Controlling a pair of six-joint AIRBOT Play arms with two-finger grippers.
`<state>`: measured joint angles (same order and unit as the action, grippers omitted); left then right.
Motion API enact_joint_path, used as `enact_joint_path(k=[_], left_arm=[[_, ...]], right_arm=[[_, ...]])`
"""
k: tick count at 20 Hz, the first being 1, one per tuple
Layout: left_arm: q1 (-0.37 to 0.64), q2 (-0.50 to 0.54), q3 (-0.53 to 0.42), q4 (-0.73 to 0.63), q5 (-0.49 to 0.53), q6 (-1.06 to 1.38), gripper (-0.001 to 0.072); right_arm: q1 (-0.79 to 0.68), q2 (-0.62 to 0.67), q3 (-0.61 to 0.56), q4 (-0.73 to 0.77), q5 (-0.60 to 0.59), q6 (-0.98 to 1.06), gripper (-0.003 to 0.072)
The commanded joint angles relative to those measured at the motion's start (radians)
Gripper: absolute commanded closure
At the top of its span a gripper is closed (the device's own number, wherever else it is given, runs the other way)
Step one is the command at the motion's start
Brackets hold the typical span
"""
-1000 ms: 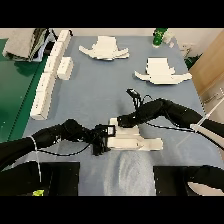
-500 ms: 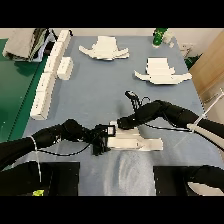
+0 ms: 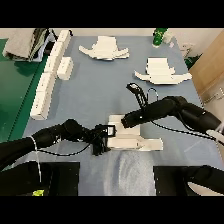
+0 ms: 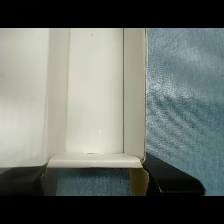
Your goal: Fold the box.
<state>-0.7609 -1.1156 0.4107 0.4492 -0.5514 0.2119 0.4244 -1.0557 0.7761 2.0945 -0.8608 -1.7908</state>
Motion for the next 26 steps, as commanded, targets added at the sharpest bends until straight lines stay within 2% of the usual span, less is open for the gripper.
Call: enact_joint_path(k=[1,4,7,8,10,12,13,14,17,21,24,25,26], left_arm=[[0.000,0.001,0.001,0.000,0.000,-0.001,0.0257],[0.000,0.001,0.001,0.000,0.000,-0.001,0.0258],[0.000,0.001,0.001,0.000,0.000,-0.001,0.0257],[0.000,0.001,0.001,0.000,0.000,-0.001,0.0258],[0.000,0.001,0.001,0.000,0.000,-0.001,0.0258],[0.000,0.001,0.001,0.000,0.000,-0.001,0.0258],[0.000,0.001,0.001,0.000,0.000,-0.001,0.0257],[0.000,0.001,0.001,0.000,0.000,-0.001,0.0258],[0.000,0.001,0.001,0.000,0.000,-0.001,0.0258],[0.000,0.001,0.001,0.000,0.000,-0.001,0.0258],[0.000,0.001,0.001,0.000,0.000,-0.001,0.0258],[0.000,0.001,0.001,0.000,0.000,-0.001,0.0258],[0.000,0.001,0.001,0.000,0.000,-0.001,0.0258]], right_arm=[[0.001,0.132,-0.021,-0.133,-0.152,-0.028,0.0684],[0.007,0.262,-0.113,-0.124,-0.202,-0.135,0.0684],[0.008,0.402,-0.217,-0.114,-0.330,-0.320,0.0682],[0.008,0.434,-0.236,-0.155,-0.359,-0.324,0.0639],[0.008,0.456,-0.253,-0.262,-0.373,-0.356,0.0272],[0.008,0.432,-0.254,-0.320,-0.342,-0.430,0.0255],[0.008,0.407,-0.254,-0.328,-0.313,-0.467,0.0209],[0.009,0.377,-0.254,-0.326,-0.293,-0.502,0.0193],[0.069,0.298,-0.254,-0.357,-0.238,-0.574,0.0193],[0.137,0.236,-0.254,-0.414,-0.097,-0.576,0.0193],[0.156,0.235,-0.254,-0.368,-0.100,-0.575,0.0198],[0.164,0.238,-0.254,-0.365,-0.111,-0.575,0.0229],[0.171,0.238,-0.254,-0.357,-0.116,-0.575,0.0311]])
